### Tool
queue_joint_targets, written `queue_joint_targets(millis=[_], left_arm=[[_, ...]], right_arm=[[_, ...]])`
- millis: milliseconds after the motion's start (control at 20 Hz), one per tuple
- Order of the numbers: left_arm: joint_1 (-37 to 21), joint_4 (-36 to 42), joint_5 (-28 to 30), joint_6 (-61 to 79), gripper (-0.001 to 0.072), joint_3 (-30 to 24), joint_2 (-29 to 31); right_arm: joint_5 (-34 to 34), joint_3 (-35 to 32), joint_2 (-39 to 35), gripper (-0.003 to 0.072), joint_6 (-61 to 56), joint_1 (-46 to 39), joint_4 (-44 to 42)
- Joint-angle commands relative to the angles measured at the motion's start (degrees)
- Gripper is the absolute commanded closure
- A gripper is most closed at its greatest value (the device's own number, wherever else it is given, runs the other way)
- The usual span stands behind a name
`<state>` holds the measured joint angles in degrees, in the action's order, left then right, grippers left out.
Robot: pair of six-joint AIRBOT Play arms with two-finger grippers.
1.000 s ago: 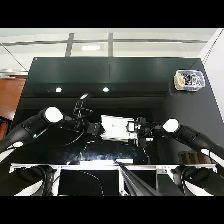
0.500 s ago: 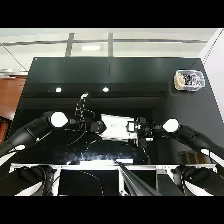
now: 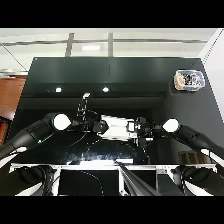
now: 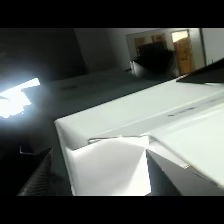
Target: Fold the box and place the chain.
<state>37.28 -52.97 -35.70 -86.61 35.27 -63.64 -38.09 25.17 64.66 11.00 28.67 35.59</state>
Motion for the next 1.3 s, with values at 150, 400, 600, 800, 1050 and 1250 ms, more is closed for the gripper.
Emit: queue_joint_targets(millis=[150, 400, 600, 800, 1050, 1250], left_arm=[[4.3, -9.7, 0.6, -11.7, 0.0044, 0.0, 0.0], [7.2, -17.8, 0.6, -19.4, 0.0044, 0.0, -0.1], [7.7, -19.3, 0.2, -21.8, 0.0045, 0.8, -2.0], [9.9, -25.4, -5.0, -29.3, 0.0046, 5.3, -5.2], [12.5, -29.3, -14.7, -34.1, 0.0123, 12.5, -11.0], [12.7, -30.3, -15.8, -37.0, 0.0215, 14.2, -13.3]], right_arm=[[0.0, 0.0, 0.0, 0.0272, 0.0, 0.0, 0.0], [0.0, 0.0, 0.0, 0.0272, 0.0, 0.0, 0.0], [0.0, 0.0, 0.0, 0.0272, 0.0, 0.0, 0.0], [0.0, 0.0, 0.0, 0.0272, 0.0, 0.0, 0.0], [0.0, 0.0, 0.0, 0.0272, 0.0, 0.0, 0.0], [0.0, 0.0, 0.0, 0.0272, 0.0, 0.0, 0.0]])
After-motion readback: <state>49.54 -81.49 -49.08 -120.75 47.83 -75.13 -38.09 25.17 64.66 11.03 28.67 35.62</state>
